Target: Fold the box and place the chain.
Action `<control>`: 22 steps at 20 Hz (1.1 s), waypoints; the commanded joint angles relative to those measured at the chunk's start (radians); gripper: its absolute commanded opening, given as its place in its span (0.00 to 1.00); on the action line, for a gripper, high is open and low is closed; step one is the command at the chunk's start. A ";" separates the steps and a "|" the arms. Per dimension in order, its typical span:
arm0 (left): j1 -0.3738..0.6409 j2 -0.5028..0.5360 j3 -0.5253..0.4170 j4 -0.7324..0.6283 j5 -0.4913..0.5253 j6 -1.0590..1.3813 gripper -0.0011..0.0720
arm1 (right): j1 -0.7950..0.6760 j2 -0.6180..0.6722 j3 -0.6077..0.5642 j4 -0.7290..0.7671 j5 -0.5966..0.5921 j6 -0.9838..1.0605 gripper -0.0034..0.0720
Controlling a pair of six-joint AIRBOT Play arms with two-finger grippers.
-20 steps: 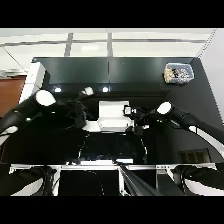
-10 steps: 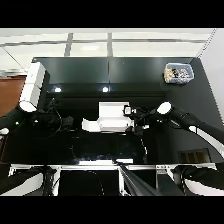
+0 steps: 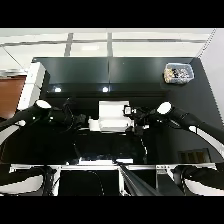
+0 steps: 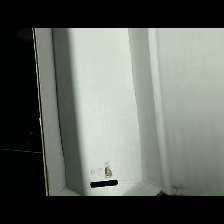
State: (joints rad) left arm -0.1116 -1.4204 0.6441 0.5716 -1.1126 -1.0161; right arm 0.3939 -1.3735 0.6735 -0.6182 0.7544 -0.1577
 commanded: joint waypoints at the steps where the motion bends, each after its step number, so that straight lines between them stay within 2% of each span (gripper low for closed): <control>1: -0.004 -0.008 0.083 -0.015 -0.084 0.045 0.13 | 0.001 -0.001 0.000 0.000 0.000 0.000 0.22; 2: 0.005 -0.008 0.105 -0.014 -0.112 0.044 0.34 | 0.001 -0.001 0.000 0.000 0.000 0.000 0.22; 3: 0.006 -0.008 0.124 -0.014 -0.136 0.044 0.64 | 0.001 -0.001 0.000 0.000 0.000 0.000 0.22; 4: 0.005 -0.009 0.137 -0.015 -0.150 0.043 0.81 | 0.001 -0.001 0.000 0.000 0.000 0.000 0.22; 9: -0.085 -0.009 0.151 -0.012 -0.141 0.033 0.80 | 0.001 -0.001 0.000 0.000 0.000 0.000 0.22; 10: -0.104 -0.009 0.151 -0.011 -0.137 0.020 0.76 | 0.001 -0.001 0.000 0.000 0.000 0.000 0.22; 11: -0.117 -0.009 0.151 -0.011 -0.136 0.014 0.63 | 0.001 -0.001 0.000 0.000 0.000 0.000 0.22; 13: -0.130 -0.009 0.151 -0.008 -0.136 0.014 0.55 | 0.001 -0.001 0.000 0.000 0.000 0.000 0.22; 17: -0.172 -0.009 0.190 0.004 -0.079 -0.030 0.55 | 0.001 -0.001 0.000 0.000 0.000 0.000 0.22; 22: -0.271 -0.009 0.298 0.244 0.014 -0.341 0.55 | 0.001 -0.001 0.000 0.000 0.000 0.000 0.22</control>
State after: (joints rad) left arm -0.3321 -1.4288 0.8898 0.6846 -1.1618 -1.1778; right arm 0.3939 -1.3735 0.6735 -0.6182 0.7544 -0.1570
